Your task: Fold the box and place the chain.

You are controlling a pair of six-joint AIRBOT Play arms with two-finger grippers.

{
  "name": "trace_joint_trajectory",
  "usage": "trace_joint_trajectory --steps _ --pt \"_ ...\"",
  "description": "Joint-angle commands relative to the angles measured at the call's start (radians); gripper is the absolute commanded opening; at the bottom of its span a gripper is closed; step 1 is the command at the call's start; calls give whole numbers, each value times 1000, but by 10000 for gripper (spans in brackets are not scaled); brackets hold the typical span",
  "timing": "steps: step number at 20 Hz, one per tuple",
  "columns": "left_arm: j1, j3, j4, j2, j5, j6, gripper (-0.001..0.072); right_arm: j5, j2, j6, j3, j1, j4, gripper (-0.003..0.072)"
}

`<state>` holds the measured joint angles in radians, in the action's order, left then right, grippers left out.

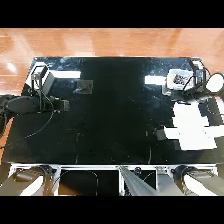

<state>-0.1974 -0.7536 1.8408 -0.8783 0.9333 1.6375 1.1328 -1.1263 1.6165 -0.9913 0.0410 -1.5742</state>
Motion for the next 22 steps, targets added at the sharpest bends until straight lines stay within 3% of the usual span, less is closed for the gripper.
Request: trace_joint_trajectory --steps 1,5,6,7,8,9,11,14,17,18,20,22 --pt "0 0 1 -2 -60 0 21 -65 0 0 0 0 3 27" --pt "0 0 5 -15 -184 0 22 -107 -1 0 0 0 -8 29" --pt "0 0 5 -20 -191 -19 24 -115 -1 0 0 -2 -33 83" --pt "0 0 5 -27 -192 -42 69 -117 -2 -8 0 -9 -44 546" --pt "0 0 5 -34 -180 -56 326 -108 -2 -35 0 -27 -58 705" --pt "0 0 4 -45 -173 -56 629 -97 -1 -60 -1 -61 -72 705" --pt "0 0 4 -68 -160 -57 626 -117 0 -97 -2 -193 -75 705" --pt "0 0 4 -86 -157 -57 626 -183 -2 -195 -2 -507 -25 705" --pt "0 0 3 -86 -159 -57 626 -225 -32 -486 -13 -882 296 704" --pt "0 0 3 -86 -159 -57 626 -172 -77 -599 -41 -990 427 704" --pt "0 0 3 -86 -159 -56 626 88 -223 -793 -148 -1151 650 704" --pt "0 0 -5 -86 -161 -56 626 233 -349 -796 -259 -1228 650 704"
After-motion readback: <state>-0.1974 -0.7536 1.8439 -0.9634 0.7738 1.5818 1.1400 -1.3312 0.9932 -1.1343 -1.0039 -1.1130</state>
